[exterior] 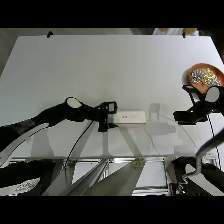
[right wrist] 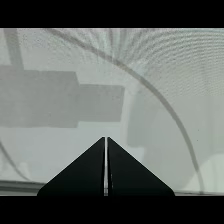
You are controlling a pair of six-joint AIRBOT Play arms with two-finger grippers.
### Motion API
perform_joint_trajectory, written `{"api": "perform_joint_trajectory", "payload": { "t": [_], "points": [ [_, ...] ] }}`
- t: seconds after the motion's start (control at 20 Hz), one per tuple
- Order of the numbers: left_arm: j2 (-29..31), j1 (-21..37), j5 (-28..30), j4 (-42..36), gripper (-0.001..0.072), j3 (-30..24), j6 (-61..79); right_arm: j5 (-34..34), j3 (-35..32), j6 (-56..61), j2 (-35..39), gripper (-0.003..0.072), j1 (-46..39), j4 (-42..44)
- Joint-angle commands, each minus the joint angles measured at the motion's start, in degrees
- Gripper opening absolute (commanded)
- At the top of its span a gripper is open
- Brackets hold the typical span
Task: Fold the box and place the chain.
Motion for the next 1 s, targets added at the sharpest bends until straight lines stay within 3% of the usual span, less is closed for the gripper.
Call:
{"api": "perform_joint_trajectory", "payload": {
  "t": [0.0, 0.25, 0.45, 0.7, 0.95],
  "points": [
    [10.4, 5.8, 0.3, 9.7, 0.021, 0.0, -15.7, 0.1, -0.2, 0.1, 0.0, 0.0019, -0.1, 0.1],
    [26.4, 22.9, -2.5, 34.2, 0.021, 0.0, -49.4, 0.1, -0.2, 0.1, 0.0, 0.0019, -0.1, 0.1],
    [31.1, 37.8, -7.4, 54.4, 0.0209, -0.3, -68.9, 0.1, -0.2, 0.1, 0.0, 0.0019, -0.1, 0.1],
    [27.3, 52.4, -11.1, 54.9, 0.021, -5.2, -72.8, 0.1, -0.2, 0.1, 0.0, 0.0019, -0.1, 0.1],
    [25.1, 54.8, -12.1, 55.2, 0.0226, -7.9, -72.8, 0.1, -0.2, 0.1, 0.0, 0.0019, -0.1, 0.1]
  ]
}}
